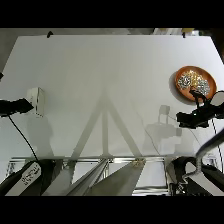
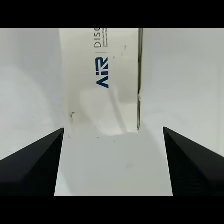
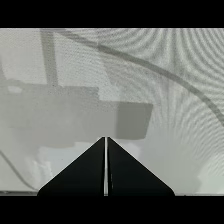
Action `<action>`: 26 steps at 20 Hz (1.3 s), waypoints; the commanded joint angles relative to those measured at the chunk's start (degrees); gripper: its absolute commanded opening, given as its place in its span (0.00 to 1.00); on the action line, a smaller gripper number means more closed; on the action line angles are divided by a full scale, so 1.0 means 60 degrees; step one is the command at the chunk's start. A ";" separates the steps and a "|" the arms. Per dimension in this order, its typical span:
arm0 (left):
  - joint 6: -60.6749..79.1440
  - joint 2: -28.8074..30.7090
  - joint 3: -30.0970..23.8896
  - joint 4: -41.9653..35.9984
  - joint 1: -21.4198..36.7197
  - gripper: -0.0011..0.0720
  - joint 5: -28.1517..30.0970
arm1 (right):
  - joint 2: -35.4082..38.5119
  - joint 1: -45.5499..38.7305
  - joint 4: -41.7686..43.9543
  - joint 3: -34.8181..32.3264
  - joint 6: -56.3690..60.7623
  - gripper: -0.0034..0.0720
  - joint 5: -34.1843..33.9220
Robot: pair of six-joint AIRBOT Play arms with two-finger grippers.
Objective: Fold the box and place the chain.
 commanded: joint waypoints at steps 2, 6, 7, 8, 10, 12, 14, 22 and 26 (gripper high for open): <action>-0.0011 0.1585 0.0000 -0.0266 0.0004 0.97 0.0000 | -0.0007 -0.0007 0.0000 -0.0007 0.0004 0.07 0.0000; -0.0011 0.2794 -0.0004 -0.0270 0.0000 0.97 -0.0382 | -0.0007 -0.0007 0.0000 -0.0007 0.0004 0.07 0.0000; -0.0011 0.3009 -0.0004 -0.0215 -0.0084 0.96 -0.0583 | -0.0007 -0.0007 0.0000 -0.0007 0.0004 0.07 0.0000; -0.0015 0.3155 -0.0004 -0.0149 -0.0255 0.87 -0.0878 | -0.0007 -0.0007 0.0000 -0.0007 0.0004 0.07 0.0000; -0.0011 0.3217 -0.0004 -0.0058 -0.0663 0.47 -0.1599 | -0.0007 -0.0007 0.0000 -0.0007 0.0004 0.07 0.0000; -0.0015 0.3187 -0.0004 -0.0011 -0.1078 0.32 -0.2280 | -0.0007 -0.0007 0.0000 -0.0007 0.0004 0.07 0.0000; -0.0117 0.3162 -0.0004 -0.0015 -0.1330 0.03 -0.2987 | -0.0007 -0.0007 0.0000 -0.0007 0.0004 0.07 0.0000; -0.1672 0.3217 0.0000 -0.0066 -0.1421 0.03 -0.4175 | -0.0007 -0.0007 0.0000 -0.0007 0.0004 0.07 0.0000; -0.1672 0.3217 0.0000 -0.0062 -0.1421 0.03 -0.4175 | -0.0007 -0.0007 0.0000 -0.0007 0.0004 0.07 0.0000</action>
